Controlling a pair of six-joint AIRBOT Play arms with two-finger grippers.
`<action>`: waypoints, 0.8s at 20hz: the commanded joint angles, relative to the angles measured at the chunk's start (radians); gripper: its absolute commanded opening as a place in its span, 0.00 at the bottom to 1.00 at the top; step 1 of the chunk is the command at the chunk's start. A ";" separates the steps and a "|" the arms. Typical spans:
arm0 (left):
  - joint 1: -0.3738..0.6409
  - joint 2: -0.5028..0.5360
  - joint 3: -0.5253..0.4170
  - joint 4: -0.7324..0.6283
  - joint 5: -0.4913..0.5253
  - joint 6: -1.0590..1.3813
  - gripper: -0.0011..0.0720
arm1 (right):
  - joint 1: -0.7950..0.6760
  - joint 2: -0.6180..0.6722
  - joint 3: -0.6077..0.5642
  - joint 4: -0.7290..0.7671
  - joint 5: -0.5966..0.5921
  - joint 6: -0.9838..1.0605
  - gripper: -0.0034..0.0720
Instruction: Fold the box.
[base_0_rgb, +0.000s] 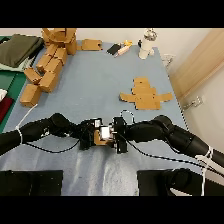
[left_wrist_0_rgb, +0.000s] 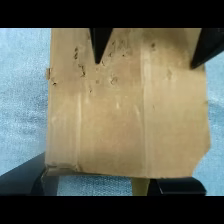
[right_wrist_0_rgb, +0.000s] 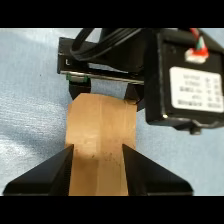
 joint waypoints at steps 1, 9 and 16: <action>0.001 0.000 0.000 0.000 0.000 0.000 0.74 | 0.009 0.000 -0.006 -0.021 0.024 0.004 0.69; 0.001 0.000 0.000 0.000 0.000 0.000 0.74 | 0.027 -0.001 -0.067 -0.104 0.122 0.003 0.69; 0.001 0.000 0.000 0.000 -0.001 0.000 0.74 | 0.054 -0.003 -0.069 -0.156 0.177 0.015 0.56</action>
